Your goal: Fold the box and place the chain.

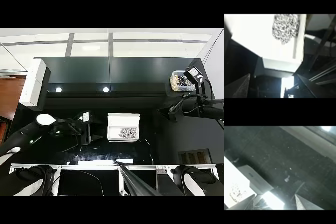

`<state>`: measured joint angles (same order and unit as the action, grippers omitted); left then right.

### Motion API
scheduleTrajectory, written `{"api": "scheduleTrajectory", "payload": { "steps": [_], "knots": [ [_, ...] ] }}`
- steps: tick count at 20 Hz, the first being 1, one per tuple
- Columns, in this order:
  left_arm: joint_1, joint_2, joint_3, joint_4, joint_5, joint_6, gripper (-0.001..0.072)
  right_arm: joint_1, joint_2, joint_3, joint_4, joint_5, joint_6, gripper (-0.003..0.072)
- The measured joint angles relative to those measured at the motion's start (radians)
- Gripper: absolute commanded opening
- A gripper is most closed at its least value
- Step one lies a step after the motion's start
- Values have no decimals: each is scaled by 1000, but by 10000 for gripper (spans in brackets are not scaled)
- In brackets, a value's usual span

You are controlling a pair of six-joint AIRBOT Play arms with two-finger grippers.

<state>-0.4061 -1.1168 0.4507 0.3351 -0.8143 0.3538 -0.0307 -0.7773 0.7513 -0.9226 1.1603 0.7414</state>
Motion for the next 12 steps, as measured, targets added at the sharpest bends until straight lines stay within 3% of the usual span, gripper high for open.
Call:
{"api": "scheduleTrajectory", "payload": {
  "steps": [5, 12],
  "knots": [
    [-21, -98, 60, 38, -4, 25, 708, 1, 0, 0, -2, 6, 14, 580],
    [-77, -126, 79, 60, 34, -13, 707, 1, 0, 0, -5, 7, 18, 579]
  ]
}}
